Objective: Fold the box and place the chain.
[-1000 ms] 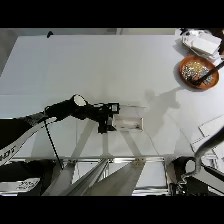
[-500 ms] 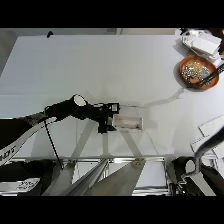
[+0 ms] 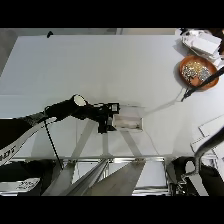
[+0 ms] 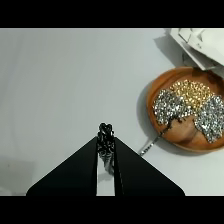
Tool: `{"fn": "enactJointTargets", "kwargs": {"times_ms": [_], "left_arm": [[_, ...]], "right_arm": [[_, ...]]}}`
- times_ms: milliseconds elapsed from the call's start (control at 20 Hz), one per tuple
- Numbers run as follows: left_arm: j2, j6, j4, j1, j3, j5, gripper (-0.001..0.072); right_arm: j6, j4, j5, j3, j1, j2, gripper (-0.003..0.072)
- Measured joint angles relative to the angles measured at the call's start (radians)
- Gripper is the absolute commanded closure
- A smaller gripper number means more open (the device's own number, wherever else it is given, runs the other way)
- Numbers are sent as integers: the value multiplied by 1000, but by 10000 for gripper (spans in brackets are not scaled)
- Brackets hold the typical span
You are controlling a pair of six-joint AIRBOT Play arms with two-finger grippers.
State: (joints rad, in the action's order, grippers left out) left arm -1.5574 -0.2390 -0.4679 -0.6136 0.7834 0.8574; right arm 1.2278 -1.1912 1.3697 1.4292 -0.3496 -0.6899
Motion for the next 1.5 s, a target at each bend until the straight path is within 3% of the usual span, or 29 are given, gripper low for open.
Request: {"fn": "enactJointTargets", "kwargs": {"times_ms": [500, 750, 1200, 1500], "left_arm": [[0, 0, 0, 0, 0, 0, 573], [0, 0, 0, 0, 0, 0, 573], [0, 0, 0, 0, 0, 0, 573], [0, 0, 1, 0, 0, 0, 573]], "right_arm": [[29, 12, 250, -36, 104, 31, 678], [27, 102, 269, -286, 113, 82, 678], [-39, 254, 63, -858, 139, 167, 678], [-56, 354, -225, -1029, 396, 166, 679]]}}
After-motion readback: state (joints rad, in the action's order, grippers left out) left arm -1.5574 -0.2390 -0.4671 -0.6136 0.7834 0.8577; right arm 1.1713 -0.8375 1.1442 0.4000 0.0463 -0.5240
